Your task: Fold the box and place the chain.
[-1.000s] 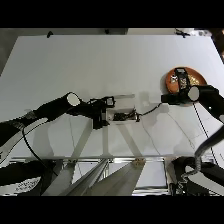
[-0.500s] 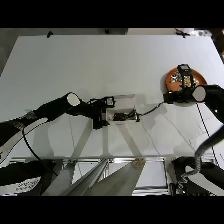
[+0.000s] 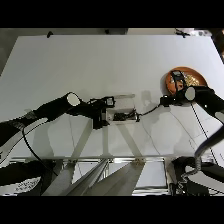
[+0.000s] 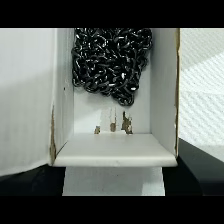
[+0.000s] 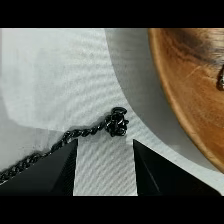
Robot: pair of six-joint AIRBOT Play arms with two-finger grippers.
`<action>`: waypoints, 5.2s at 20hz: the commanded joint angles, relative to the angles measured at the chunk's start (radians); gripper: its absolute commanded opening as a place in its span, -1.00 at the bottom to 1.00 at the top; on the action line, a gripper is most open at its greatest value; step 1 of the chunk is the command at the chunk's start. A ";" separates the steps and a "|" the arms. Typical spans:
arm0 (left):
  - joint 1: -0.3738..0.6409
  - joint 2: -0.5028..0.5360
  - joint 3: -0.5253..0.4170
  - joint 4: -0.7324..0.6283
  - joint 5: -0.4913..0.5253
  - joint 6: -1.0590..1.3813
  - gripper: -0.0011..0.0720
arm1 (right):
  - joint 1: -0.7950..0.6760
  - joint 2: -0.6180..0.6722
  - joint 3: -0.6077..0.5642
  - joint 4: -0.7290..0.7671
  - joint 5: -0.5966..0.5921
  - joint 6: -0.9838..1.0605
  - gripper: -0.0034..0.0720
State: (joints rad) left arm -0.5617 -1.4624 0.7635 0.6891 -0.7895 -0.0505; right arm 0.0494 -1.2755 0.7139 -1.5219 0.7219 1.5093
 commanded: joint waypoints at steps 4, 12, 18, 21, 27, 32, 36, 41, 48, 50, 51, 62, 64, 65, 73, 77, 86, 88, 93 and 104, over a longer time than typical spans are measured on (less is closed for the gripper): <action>-0.001 0.000 0.000 0.000 0.000 0.001 0.10 | -0.001 -0.023 0.001 0.001 -0.037 0.000 -0.13; -0.001 0.000 0.000 0.000 0.000 0.000 0.10 | -0.001 -0.023 0.001 0.001 -0.034 0.000 -0.84; -0.001 0.000 0.000 0.000 0.000 0.000 0.10 | -0.001 -0.004 0.001 0.001 -0.029 0.000 -0.89; -0.001 0.000 0.000 0.000 0.000 0.000 0.10 | -0.001 0.048 0.001 0.000 -0.027 -0.002 -0.89; -0.001 0.000 0.000 0.000 0.000 0.000 0.10 | -0.001 0.190 0.003 0.015 0.063 -0.053 -0.89; -0.001 0.000 0.000 0.000 0.000 0.000 0.10 | -0.001 0.171 0.003 0.031 0.035 -0.083 0.15; -0.001 0.000 0.000 0.000 0.000 0.000 0.10 | -0.001 0.062 0.003 0.055 -0.013 -0.082 0.19; -0.001 0.000 0.000 0.000 0.000 0.000 0.10 | -0.001 -0.026 0.003 0.147 -0.051 -0.139 0.18; -0.001 0.000 0.000 0.000 0.000 0.000 0.10 | -0.001 -0.047 0.003 0.156 -0.060 -0.150 -0.12; -0.001 0.000 0.000 0.000 0.000 0.000 0.10 | -0.001 -0.063 0.003 0.155 -0.045 -0.150 -0.16; -0.001 0.000 0.000 0.000 0.000 0.000 0.10 | -0.001 -0.066 0.003 0.156 -0.042 -0.150 -0.33; -0.001 0.000 0.000 0.000 0.000 0.000 0.10 | -0.001 -0.004 0.003 0.156 -0.026 -0.150 -0.89; -0.001 0.000 0.000 0.000 0.000 0.001 0.10 | -0.001 0.045 0.003 0.156 -0.014 -0.152 -0.89; -0.001 0.000 0.000 0.000 0.000 0.000 0.10 | -0.001 0.073 0.003 0.156 -0.001 -0.158 -0.89; -0.001 0.000 0.000 0.000 0.000 0.000 0.10 | -0.001 0.353 0.003 0.259 0.154 -0.240 -0.89; -0.001 0.000 0.000 0.000 0.000 0.000 0.10 | 0.000 0.464 0.003 0.547 0.284 -0.400 -0.89; -0.001 0.000 0.000 0.000 0.000 0.000 0.10 | 0.052 0.481 0.003 0.922 0.441 -0.568 -0.89; -0.001 0.000 0.000 0.000 0.000 0.000 0.10 | 0.127 0.475 0.003 0.922 0.421 -0.569 -0.89; -0.001 0.000 0.000 0.000 0.000 0.000 0.10 | 0.299 0.389 0.003 0.916 0.227 -0.568 -0.89; -0.001 0.000 0.000 0.000 0.000 0.000 0.10 | 0.393 0.002 0.003 0.925 0.077 -0.568 -0.89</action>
State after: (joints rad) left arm -0.5621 -1.4624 0.7635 0.6891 -0.7895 -0.0505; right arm 0.4194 -1.1919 0.7162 -0.5991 0.8474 0.9417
